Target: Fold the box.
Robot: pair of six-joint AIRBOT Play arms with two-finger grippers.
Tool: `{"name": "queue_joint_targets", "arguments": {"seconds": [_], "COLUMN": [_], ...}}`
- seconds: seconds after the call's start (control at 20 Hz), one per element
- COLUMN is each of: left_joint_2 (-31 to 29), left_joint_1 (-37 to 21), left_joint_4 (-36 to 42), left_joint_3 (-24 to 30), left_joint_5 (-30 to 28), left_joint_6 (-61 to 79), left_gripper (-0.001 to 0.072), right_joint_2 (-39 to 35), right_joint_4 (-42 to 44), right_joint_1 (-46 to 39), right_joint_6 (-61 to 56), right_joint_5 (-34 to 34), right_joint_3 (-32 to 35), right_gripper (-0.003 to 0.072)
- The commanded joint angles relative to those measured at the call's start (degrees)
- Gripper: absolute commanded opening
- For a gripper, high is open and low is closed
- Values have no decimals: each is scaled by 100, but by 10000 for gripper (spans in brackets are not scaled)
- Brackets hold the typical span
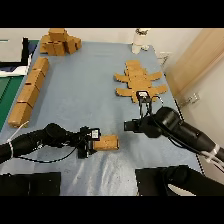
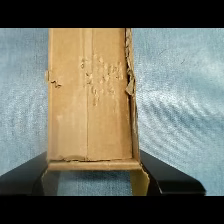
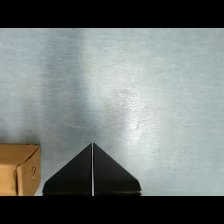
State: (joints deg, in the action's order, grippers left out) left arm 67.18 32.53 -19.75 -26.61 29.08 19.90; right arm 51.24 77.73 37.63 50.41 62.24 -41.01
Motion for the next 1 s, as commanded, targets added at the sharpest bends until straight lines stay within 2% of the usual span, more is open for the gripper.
{"name": "queue_joint_targets", "arguments": {"seconds": [0.0,0.15,0.5,0.6,0.7,0.8,0.9,0.95], "left_joint_2": [-2,-2,-4,-28,-114,-214,-254,-254], "left_joint_1": [0,0,0,-15,-15,-50,-264,-476], "left_joint_4": [0,0,221,214,155,149,151,151], "left_joint_3": [0,0,-59,-162,-284,-365,-444,-496], "left_joint_5": [0,2,-4,-63,-435,-1163,-1777,-1908], "left_joint_6": [0,0,-22,-516,-1165,-1766,-2330,-2586], "left_gripper": [471,471,471,471,471,471,471,471], "right_joint_2": [957,1285,1296,1296,1296,1296,1296,1296], "right_joint_4": [363,435,772,774,772,772,774,774], "right_joint_1": [-444,-439,-439,-439,-439,-439,-439,-439], "right_joint_6": [610,608,608,608,608,608,608,608], "right_joint_5": [278,199,278,278,278,278,278,278], "right_joint_3": [-658,-813,-813,-813,-813,-813,-813,-813], "right_gripper": [6,6,6,6,6,6,6,6]}}
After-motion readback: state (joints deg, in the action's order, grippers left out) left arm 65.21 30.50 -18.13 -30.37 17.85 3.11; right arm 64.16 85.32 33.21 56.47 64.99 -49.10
